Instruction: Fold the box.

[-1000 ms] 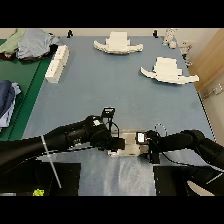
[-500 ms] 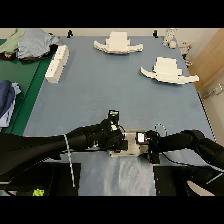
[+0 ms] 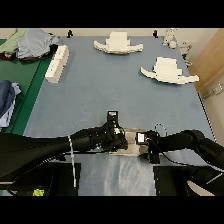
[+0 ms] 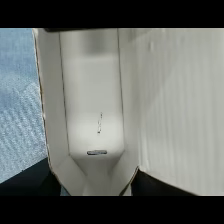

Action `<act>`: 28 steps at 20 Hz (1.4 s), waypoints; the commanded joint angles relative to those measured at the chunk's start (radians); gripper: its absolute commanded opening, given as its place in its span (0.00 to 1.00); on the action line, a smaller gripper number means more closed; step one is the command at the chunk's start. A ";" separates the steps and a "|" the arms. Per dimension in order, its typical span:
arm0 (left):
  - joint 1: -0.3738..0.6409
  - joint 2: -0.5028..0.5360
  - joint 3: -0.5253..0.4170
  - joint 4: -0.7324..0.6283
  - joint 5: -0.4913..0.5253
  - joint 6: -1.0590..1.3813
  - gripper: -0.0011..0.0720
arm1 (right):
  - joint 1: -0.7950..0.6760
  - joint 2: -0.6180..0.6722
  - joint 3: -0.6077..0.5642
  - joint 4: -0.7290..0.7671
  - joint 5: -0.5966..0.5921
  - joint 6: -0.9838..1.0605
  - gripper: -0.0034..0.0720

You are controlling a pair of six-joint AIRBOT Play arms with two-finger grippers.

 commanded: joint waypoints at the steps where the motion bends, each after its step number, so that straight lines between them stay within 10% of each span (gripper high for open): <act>1: -0.004 -0.001 0.001 0.009 0.011 -0.014 0.04 | 0.001 0.000 0.000 0.001 0.001 0.000 0.76; 5: -0.004 -0.001 0.001 0.009 0.013 -0.006 0.04 | 0.001 0.000 0.000 0.001 0.002 0.000 0.76; 7: -0.004 0.000 0.002 0.008 0.009 -0.008 0.69 | 0.001 0.000 0.000 0.001 0.001 0.000 0.76; 12: -0.003 0.000 0.071 0.013 -0.100 0.028 0.75 | 0.001 0.000 0.000 0.001 0.001 0.000 0.76; 21: -0.003 0.066 0.273 0.098 -0.478 0.179 0.75 | 0.001 0.000 0.000 0.001 0.001 0.000 0.76; 22: -0.003 0.067 0.273 0.095 -0.510 0.178 0.62 | 0.001 0.000 0.000 0.001 0.001 0.000 0.76; 23: -0.003 0.066 0.273 0.094 -0.531 0.179 0.12 | 0.001 0.000 0.000 0.001 0.001 0.000 0.76; 28: -0.003 0.066 0.272 0.099 -0.491 0.398 0.04 | 0.001 0.000 0.000 0.001 0.001 0.000 0.76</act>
